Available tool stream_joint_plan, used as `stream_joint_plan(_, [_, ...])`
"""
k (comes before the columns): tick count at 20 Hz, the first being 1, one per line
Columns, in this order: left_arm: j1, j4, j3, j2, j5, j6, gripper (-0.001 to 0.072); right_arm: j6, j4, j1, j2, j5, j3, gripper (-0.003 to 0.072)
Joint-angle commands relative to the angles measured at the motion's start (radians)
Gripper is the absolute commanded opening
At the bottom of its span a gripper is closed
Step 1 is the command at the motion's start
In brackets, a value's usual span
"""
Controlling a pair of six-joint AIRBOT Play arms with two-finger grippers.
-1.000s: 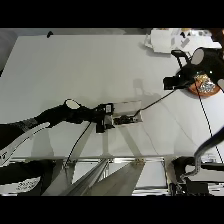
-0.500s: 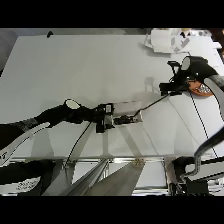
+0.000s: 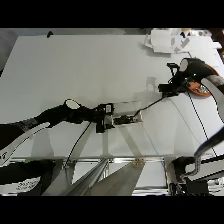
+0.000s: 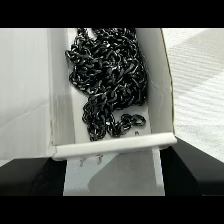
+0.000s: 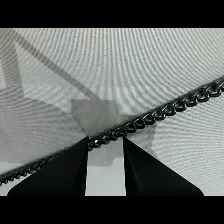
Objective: Fold the box and place the chain.
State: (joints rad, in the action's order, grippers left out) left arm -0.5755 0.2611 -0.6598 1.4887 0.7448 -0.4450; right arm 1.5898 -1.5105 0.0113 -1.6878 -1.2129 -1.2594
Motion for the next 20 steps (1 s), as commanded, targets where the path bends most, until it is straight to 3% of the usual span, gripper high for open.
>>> stream_joint_plan(1, [0.000,0.000,0.000,0.000,0.000,0.000,0.0136,0.000,0.000,0.000,-0.002,-0.022,0.002,0.0168])
stream_joint_plan(3, [0.000,0.000,0.000,0.000,0.000,0.000,0.0136,-0.002,0.011,0.000,-0.002,-0.024,0.013,0.0018])
stream_joint_plan(6, [0.000,0.000,0.000,0.000,0.000,0.000,0.0136,-0.097,0.021,0.013,0.026,-0.080,0.014,0.0017])
stream_joint_plan(10, [0.000,0.000,0.000,0.000,-0.001,0.000,0.0136,-0.128,0.043,0.026,0.191,-0.117,0.014,0.0017])
stream_joint_plan(14, [0.000,0.000,0.000,0.000,0.000,0.000,0.0136,-0.209,0.224,0.027,0.399,-0.240,0.014,0.0017])
stream_joint_plan(17, [0.000,0.000,0.000,0.000,0.000,0.000,0.0136,-0.263,0.398,0.043,0.558,-0.269,0.015,0.0017])
stream_joint_plan(20, [0.000,0.000,0.000,0.000,0.000,0.000,0.0136,-0.263,0.443,0.137,0.682,-0.267,0.015,0.0017])
